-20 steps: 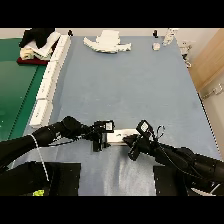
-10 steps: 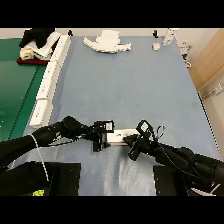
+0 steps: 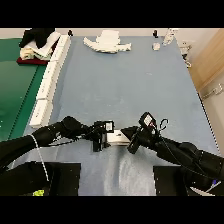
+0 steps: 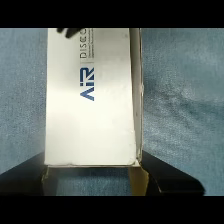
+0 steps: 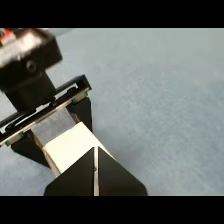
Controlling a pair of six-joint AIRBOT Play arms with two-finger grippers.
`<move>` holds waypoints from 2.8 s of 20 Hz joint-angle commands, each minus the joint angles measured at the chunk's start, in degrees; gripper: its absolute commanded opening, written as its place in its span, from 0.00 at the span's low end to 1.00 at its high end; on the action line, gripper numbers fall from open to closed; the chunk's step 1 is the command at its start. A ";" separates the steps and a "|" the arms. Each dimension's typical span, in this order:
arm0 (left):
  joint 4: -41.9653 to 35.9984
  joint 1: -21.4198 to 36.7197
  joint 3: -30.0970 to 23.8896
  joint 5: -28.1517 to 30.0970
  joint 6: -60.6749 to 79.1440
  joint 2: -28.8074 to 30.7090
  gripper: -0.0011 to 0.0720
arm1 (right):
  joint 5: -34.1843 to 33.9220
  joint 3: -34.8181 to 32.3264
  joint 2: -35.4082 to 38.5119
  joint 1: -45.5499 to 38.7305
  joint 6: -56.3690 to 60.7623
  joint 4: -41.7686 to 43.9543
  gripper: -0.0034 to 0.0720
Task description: Fold the box.
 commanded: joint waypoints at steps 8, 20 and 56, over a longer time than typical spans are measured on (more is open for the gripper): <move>-0.04 -0.02 0.04 0.02 -0.02 -0.02 0.70 | -36.83 25.49 -11.15 -24.44 12.28 -21.86 0.08; -0.07 -0.02 0.04 0.11 0.11 -0.02 0.70 | -70.90 54.80 -42.95 -31.74 40.26 -39.95 0.09; 38.82 41.48 61.53 -1.77 -80.70 -39.54 0.70 | -70.82 54.77 -43.47 -31.71 40.22 -38.21 0.08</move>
